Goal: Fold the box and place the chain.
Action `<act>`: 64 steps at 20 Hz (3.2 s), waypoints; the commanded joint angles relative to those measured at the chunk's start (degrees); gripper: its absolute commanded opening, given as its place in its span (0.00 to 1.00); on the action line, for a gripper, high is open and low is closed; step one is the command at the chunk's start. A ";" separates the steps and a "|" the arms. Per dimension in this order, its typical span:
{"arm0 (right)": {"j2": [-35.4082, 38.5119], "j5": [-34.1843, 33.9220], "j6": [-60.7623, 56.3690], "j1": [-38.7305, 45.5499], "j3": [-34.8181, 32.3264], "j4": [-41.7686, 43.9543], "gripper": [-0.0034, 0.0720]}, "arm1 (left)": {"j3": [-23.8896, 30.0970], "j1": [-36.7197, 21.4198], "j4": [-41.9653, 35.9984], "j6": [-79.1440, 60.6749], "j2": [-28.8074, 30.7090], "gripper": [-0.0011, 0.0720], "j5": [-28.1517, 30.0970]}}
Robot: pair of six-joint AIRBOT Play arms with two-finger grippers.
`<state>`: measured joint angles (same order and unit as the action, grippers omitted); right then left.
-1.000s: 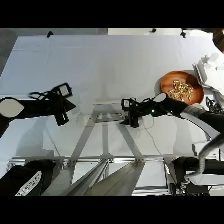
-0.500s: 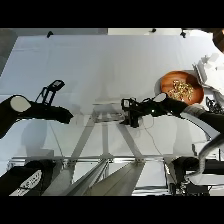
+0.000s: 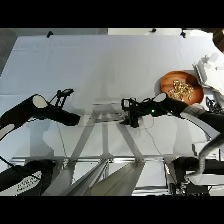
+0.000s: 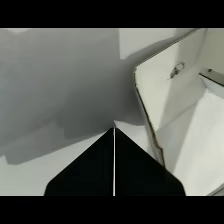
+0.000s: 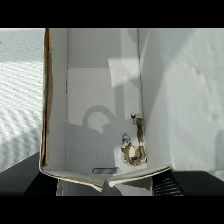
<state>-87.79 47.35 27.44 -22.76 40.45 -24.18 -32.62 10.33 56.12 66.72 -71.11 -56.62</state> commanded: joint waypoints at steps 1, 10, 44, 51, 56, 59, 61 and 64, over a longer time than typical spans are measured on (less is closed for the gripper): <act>0.00 0.00 -0.02 -0.02 0.07 0.02 0.74 | 0.02 0.74 -4.26 0.33 -0.63 0.02 0.44; 0.00 0.02 0.00 -0.02 0.07 0.02 0.74 | 0.02 0.74 -13.44 0.33 3.08 0.03 0.28; 0.00 0.02 -0.02 -0.02 0.07 0.02 0.74 | 0.02 5.46 -13.49 0.15 5.46 0.82 3.78; -0.02 0.00 0.00 -0.02 0.07 0.02 0.74 | 0.02 6.69 -23.34 -5.01 5.46 0.83 4.17; 0.00 0.00 0.00 -0.02 0.07 0.02 0.74 | 0.02 8.13 -23.08 -5.01 5.46 0.83 5.20; 0.00 0.02 0.00 -0.02 0.07 0.02 0.74 | 0.00 9.88 -23.06 -4.98 5.46 0.83 7.72; 0.00 0.00 -0.02 -0.02 0.07 0.02 0.74 | 0.00 11.10 -22.58 -4.87 5.46 0.83 9.90; 0.00 0.02 0.00 -0.02 0.07 0.02 0.74 | -0.02 12.28 -18.86 -2.34 5.46 0.83 12.81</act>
<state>-87.79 47.35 27.44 -22.76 40.45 -24.16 -32.60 21.45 34.50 62.28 -65.60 -47.03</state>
